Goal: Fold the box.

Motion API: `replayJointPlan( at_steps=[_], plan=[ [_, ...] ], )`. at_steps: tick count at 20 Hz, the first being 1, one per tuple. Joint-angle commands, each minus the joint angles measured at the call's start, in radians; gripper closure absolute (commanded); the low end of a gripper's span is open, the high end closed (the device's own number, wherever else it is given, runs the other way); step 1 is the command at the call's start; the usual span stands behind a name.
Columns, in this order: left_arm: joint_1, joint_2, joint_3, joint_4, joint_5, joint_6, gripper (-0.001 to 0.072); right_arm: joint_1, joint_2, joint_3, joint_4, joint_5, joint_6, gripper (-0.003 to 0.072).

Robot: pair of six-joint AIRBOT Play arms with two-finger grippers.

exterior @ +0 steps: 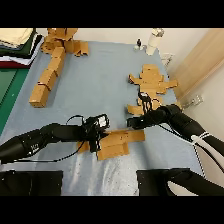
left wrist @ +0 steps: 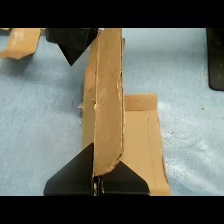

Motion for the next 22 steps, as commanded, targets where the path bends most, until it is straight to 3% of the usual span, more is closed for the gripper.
replayJointPlan(
  at_steps=[1,5,10,17,22],
  plan=[
    [0.043,-0.003,0.018,-0.013,0.037,-0.016,0.0698,0.001,-0.001,0.0,-0.002,0.019,0.003,0.0686],
    [0.114,-0.003,0.018,-0.079,0.161,-0.071,0.0698,0.001,-0.001,0.0,0.002,0.014,0.003,0.0686],
    [0.074,-0.003,0.018,-0.153,0.249,-0.014,0.0698,0.001,-0.001,0.0,0.002,0.015,0.003,0.0686],
    [0.151,-0.066,0.019,-0.155,0.246,-0.006,0.0699,0.001,-0.001,0.0,0.019,0.01,0.003,0.0686],
    [0.139,-0.105,0.026,-0.131,0.25,0.002,0.0698,0.001,-0.001,0.0,0.02,0.011,0.003,0.0686]
  ],
)
